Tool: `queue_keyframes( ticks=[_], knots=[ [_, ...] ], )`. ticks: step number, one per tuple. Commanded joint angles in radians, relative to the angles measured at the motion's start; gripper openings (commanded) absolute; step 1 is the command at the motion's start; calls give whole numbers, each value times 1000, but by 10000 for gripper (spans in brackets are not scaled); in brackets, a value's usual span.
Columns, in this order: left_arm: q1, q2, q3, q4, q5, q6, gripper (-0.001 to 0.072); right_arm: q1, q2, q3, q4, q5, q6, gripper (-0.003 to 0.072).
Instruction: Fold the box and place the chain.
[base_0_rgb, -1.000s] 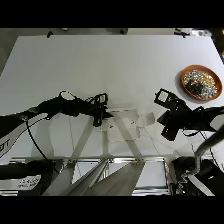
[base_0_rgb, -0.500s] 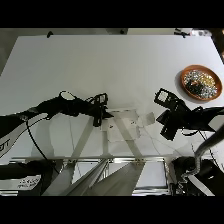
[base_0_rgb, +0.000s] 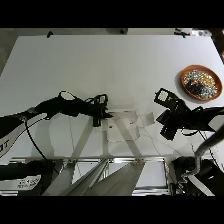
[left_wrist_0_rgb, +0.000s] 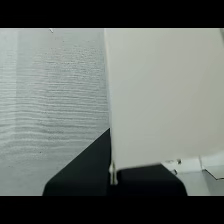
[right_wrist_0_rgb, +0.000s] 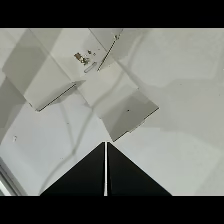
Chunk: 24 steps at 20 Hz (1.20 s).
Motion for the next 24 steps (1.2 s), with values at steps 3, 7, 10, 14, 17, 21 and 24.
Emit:
queue_keyframes(
  ticks=[3, 7, 10, 14, 17, 21, 24],
  knots=[
    [0, 3, 33, 68, -9, 2, 4, 1, -1, 0, 0, -1, 0, 9],
    [0, 3, 51, 75, -19, 0, 4, 1, -1, 0, 1, -11, 0, 9],
    [0, 3, 51, 134, -20, -13, 4, 1, -1, 0, 2, -11, 0, 9],
    [-1, 2, 51, 127, -19, -15, 5, 1, -1, 0, 2, -11, 0, 9],
    [-1, -2, 51, 120, -13, -14, 6, 1, -1, 0, 2, -11, 0, 9],
    [-1, -14, 51, 69, -11, -14, 10, 1, -1, 0, 2, -10, 0, 9],
    [0, -14, 51, 67, -11, -14, 10, 1, -1, 0, 2, -10, 0, 9]
  ],
)
